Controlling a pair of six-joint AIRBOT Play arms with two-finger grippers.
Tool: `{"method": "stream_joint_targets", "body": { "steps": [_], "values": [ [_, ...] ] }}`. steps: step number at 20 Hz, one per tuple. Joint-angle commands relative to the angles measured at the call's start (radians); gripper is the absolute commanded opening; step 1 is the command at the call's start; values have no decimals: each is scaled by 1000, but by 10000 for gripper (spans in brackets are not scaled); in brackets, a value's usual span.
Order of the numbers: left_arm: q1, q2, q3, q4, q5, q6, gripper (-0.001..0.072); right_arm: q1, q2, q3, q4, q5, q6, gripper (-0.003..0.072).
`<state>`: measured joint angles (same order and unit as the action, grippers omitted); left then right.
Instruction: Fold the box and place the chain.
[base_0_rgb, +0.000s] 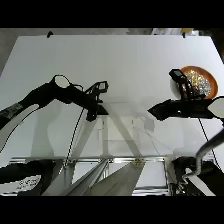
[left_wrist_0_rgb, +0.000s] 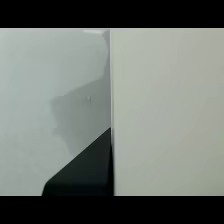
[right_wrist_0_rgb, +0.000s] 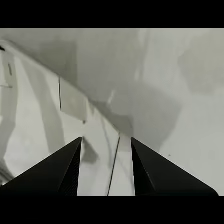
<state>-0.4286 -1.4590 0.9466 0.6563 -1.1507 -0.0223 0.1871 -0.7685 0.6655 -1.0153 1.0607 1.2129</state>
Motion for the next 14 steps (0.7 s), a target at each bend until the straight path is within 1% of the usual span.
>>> {"method": "stream_joint_targets", "body": {
  "steps": [1, 3, 9, 14],
  "values": [
    [-47, 16, 1, 80, 78, -8, 6, 1, 1, 18, -3, -2, -18, 349],
    [-60, 0, 1, 21, 141, 3, 4, 1, 1, 18, -12, -2, -18, 349],
    [-60, -103, 1, 10, 168, 21, 3, 1, 1, 17, -29, -2, -17, 347],
    [-60, -108, 1, 11, 201, 21, 3, 1, 1, 17, -36, -2, -18, 340]
  ]
}}
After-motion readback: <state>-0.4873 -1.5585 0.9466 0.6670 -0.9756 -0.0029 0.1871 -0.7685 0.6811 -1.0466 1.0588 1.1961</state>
